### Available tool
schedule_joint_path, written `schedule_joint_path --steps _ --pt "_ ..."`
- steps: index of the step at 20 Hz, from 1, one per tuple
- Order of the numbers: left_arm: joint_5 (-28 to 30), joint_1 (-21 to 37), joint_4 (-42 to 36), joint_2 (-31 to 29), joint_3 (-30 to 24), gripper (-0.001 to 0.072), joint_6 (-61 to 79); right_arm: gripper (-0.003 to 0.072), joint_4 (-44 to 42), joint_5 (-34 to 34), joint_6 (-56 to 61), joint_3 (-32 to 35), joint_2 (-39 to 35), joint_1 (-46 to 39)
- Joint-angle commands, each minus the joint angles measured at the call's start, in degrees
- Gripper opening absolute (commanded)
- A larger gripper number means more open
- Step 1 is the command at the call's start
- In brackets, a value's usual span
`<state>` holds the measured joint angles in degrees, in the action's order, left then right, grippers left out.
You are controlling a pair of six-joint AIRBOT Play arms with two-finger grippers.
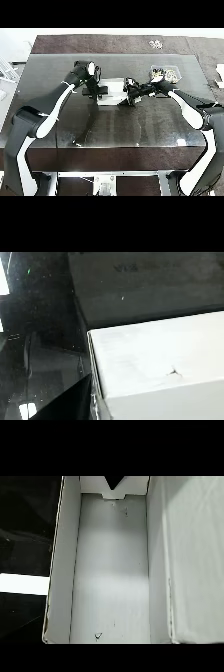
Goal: Fold the box and place the chain.
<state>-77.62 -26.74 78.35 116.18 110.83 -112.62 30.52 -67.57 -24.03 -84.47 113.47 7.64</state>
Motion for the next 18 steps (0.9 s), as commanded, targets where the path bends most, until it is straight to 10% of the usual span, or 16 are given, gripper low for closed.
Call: schedule_joint_path --steps 1,3,5,15,16,17,18 --pt "-0.4 0.0 0.5 0.2 0.3 0.0219 -0.1 0.0587 0.0 0.0 0.0 0.0 0.0 0.0" --pt "-0.4 0.0 0.5 0.2 0.3 0.0202 0.0 0.0587 0.0 0.0 0.0 0.0 0.0 0.0" --pt "-0.4 0.0 0.5 0.2 0.3 0.0029 0.0 0.0587 0.0 0.0 0.0 0.0 0.0 0.0" --pt "-0.6 -1.2 1.0 0.6 1.0 0.0024 1.7 0.0587 0.0 0.0 0.0 0.0 0.0 0.0" --pt "-1.3 -1.2 1.2 0.6 1.9 0.0184 1.7 0.0587 0.0 0.0 0.0 0.0 0.0 0.0" --pt "-2.3 -1.2 1.7 0.6 2.8 0.0506 1.7 0.0587 0.0 0.0 0.0 0.0 0.0 0.0" --pt "-3.5 -1.2 2.7 0.6 3.8 0.0573 1.7 0.0587 0.0 0.0 0.0 0.0 0.0 0.0"
